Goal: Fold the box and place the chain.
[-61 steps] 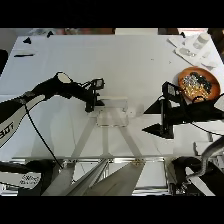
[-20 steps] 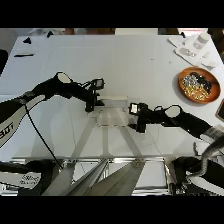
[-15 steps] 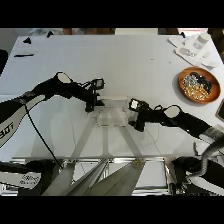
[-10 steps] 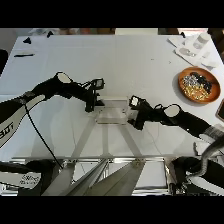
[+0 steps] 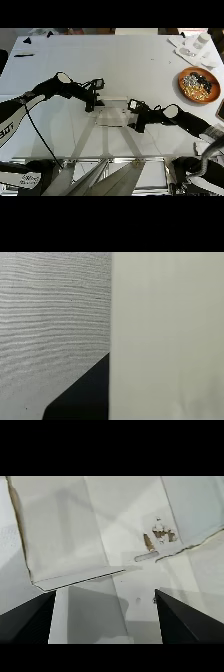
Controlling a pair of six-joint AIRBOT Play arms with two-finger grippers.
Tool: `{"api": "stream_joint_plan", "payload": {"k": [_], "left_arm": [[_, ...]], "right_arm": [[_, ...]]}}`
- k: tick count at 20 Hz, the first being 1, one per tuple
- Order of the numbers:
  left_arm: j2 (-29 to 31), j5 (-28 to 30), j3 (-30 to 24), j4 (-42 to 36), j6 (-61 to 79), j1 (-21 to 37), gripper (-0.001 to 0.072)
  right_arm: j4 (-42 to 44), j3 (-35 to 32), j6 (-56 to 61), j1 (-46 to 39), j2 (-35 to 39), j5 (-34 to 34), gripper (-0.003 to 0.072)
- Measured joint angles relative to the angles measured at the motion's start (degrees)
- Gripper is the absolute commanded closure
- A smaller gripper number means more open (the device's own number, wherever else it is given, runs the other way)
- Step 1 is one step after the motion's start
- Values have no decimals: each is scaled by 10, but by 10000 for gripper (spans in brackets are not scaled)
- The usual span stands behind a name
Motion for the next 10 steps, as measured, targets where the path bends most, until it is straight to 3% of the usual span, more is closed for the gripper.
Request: {"api": "stream_joint_plan", "payload": {"k": [10], "left_arm": [[0,0,0,0,0,0,696]], "right_arm": [[41,11,46,10,0,-22,-5]]}}
